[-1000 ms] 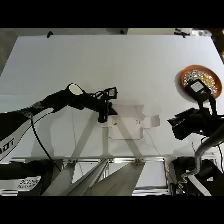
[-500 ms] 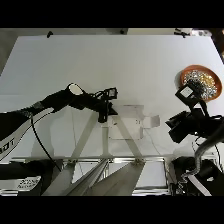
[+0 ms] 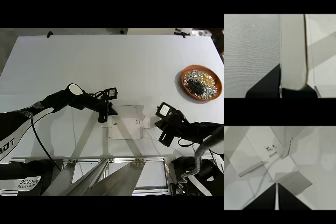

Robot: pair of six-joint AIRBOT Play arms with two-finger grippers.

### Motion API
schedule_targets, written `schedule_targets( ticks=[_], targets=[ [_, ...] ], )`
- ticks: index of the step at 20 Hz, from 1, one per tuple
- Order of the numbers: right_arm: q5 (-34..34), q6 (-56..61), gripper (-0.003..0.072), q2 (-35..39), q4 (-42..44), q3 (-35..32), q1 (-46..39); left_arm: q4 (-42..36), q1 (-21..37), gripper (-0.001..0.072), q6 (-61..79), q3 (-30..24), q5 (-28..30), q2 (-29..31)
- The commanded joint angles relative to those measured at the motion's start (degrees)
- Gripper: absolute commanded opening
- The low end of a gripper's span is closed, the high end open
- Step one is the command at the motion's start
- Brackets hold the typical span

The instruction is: Fold the box and place the chain.

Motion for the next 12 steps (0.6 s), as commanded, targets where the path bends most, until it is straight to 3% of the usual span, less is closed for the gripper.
schedule_targets(
  ticks=[1, 2, 4, 7, 12],
  targets=[
    [-3.56, -10.25, 0.0483, -1.36, -1.22, -3.87, 0.94, 0.0, -0.04, 0.0014, 0.0, -0.04, 0.02, -0.04],
    [-3.72, -13.31, 0.061, -2.45, -1.07, -4.68, 1.92, 0.0, -0.04, 0.0014, 0.0, -0.04, 0.04, -0.04],
    [-4.04, -19.43, 0.0654, -4.94, 2.34, -6.36, 4.76, -0.02, -0.07, 0.0014, 0.0, -0.04, 0.0, -0.04],
    [-6.29, -20.76, 0.0653, -7.1, 2.47, -8.02, 8.72, 0.0, -0.11, 0.0014, 0.0, -0.04, 0.02, -0.04],
    [-17.11, -21.38, 0.0672, -7.1, 2.47, -11.17, 15.08, 0.0, -0.15, 0.0014, 0.0, -0.04, 0.0, -0.04]
  ],
)
